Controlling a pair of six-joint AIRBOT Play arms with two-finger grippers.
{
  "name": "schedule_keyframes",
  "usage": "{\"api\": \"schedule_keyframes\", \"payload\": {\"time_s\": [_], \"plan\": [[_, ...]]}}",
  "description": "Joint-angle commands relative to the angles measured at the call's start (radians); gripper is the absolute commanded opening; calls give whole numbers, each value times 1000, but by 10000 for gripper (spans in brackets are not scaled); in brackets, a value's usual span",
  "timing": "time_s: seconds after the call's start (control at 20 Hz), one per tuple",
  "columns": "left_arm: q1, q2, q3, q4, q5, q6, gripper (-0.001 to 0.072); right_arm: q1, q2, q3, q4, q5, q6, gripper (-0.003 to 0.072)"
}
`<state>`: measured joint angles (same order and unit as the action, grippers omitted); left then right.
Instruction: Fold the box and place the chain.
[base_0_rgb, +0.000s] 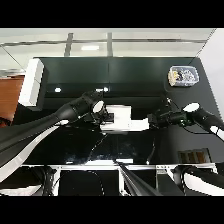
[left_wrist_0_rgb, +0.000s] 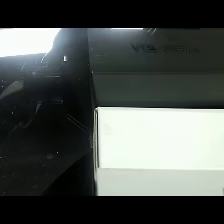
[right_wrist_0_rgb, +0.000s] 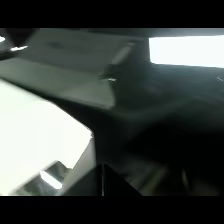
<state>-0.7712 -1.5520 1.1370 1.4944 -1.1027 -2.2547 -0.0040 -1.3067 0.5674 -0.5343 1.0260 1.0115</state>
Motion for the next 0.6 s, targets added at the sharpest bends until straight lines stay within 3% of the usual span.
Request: {"api": "schedule_keyframes", "payload": {"time_s": [0.0, 0.05, 0.1, 0.2, 0.4, 0.45, 0.5, 0.55], "plan": [[0, -5, -1, -18, -2, 1, 28, 14, -11, 51, 110, 122, -119, 96], [0, -5, -1, -16, -1, 0, 28, 14, -11, 74, 112, 166, -119, 375], [0, -5, -1, -14, -1, 0, 28, 18, -11, 94, 112, 200, -118, 568], [0, -5, -1, -14, -1, 0, 28, 39, -11, 106, 115, 219, -93, 565], [0, -5, -1, -11, -2, 1, 28, 124, -11, 116, 112, 135, 2, 533], [0, -5, -1, -11, -2, 1, 28, 151, -11, 130, 107, 121, 19, 512], [0, -5, -1, -11, -2, 0, 28, 174, -11, 152, 84, 110, 38, 405], [0, -5, -1, -12, -3, 1, 28, 199, -11, 177, 31, 93, 102, 406]]}}
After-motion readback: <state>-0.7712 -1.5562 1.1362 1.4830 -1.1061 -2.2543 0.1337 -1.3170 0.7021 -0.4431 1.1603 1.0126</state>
